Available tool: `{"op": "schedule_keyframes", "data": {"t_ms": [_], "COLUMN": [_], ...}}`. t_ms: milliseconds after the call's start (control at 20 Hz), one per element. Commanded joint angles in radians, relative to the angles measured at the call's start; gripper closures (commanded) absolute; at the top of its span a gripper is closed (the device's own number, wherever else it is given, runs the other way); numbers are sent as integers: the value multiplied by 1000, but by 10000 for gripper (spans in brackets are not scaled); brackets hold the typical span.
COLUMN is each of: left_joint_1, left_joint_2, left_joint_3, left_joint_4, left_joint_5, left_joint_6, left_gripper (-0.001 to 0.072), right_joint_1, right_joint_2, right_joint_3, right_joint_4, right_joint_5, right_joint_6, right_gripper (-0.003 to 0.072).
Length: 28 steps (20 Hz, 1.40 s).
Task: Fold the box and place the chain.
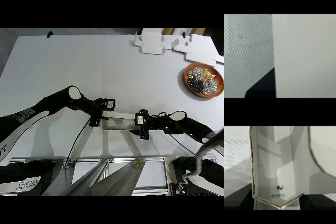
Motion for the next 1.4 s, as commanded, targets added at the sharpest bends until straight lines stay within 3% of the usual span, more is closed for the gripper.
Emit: {"op": "schedule_keyframes", "data": {"t_ms": [0,1350], "left_joint_1": [0,0], "left_joint_2": [0,0], "left_joint_3": [0,0], "left_joint_4": [0,0], "left_joint_5": [0,-30], "left_joint_6": [0,0], "left_gripper": [699,694], "right_joint_1": [1,1], "right_joint_2": [0,0], "right_joint_3": [-1,-1], "right_joint_4": [0,0], "right_joint_5": [0,0], "right_joint_6": [0,0], "right_gripper": [306,306]}}
